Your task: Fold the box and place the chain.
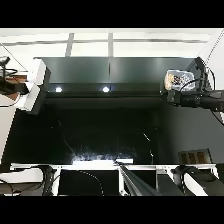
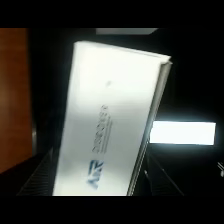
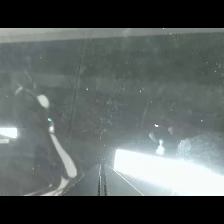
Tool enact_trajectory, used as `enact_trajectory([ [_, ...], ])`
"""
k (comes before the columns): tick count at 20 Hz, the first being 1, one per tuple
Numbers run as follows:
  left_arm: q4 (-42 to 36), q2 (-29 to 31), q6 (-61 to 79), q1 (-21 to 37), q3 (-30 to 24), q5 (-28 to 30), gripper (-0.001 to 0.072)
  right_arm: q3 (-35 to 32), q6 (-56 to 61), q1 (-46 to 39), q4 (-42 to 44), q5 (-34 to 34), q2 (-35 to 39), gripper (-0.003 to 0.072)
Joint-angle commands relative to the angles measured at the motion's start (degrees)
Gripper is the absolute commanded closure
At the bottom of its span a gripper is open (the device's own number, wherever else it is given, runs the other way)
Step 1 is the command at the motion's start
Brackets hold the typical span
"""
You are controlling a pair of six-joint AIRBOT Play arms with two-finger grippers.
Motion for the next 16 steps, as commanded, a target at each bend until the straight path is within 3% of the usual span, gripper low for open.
enact_trajectory([
  [1, -0.22, 4.28, -4.9, -1.36, 3.89, -9.53, -0.001, 0.5, 0.07, 0.0, 0.0, -1.36, 0.07, 0.0644],
  [5, -15.39, 10.45, -4.79, -2.8, 5.64, -16.96, 0.0023, 5.25, -0.81, -1.79, -0.02, 2.47, 0.42, 0.0644],
  [6, -19.43, 11.89, -4.81, -3.17, 5.73, -18.05, 0.0197, 7.23, -1.16, -2.8, -0.07, 3.63, 0.98, 0.0644],
  [7, -23.76, 13.46, -4.66, -3.63, 5.7, -19.26, 0.0599, 8.87, -1.25, -3.89, -0.44, 4.37, 1.92, 0.0644],
  [8, -27.39, 15.04, -4.44, -4.28, 5.62, -19.85, 0.068, 10.14, -1.25, -4.98, -1.68, 4.83, 3.39, 0.0644],
  [10, -30.03, 18.82, -4.37, -6.78, 4.39, -19.1, 0.0682, 10.36, -0.46, -6.58, -7.61, 4.07, 7.72, 0.0645],
  [12, -29.68, 25.92, -4.37, -11.21, -1.62, -12.15, 0.0682, 9.09, 4.0, -6.8, -18.14, 0.22, 13.14, 0.0645],
  [14, -29.68, 35.3, -4.37, -16.81, -12.72, -0.52, 0.0682, 5.4, 9.07, -6.8, -28.2, -5.42, 18.27, 0.0644],
  [16, -28.09, 42.75, -4.39, -22.4, -25.03, 7.56, 0.0681, -1.03, 14.1, -6.8, -32.46, -9.14, 21.27, 0.0644],
])
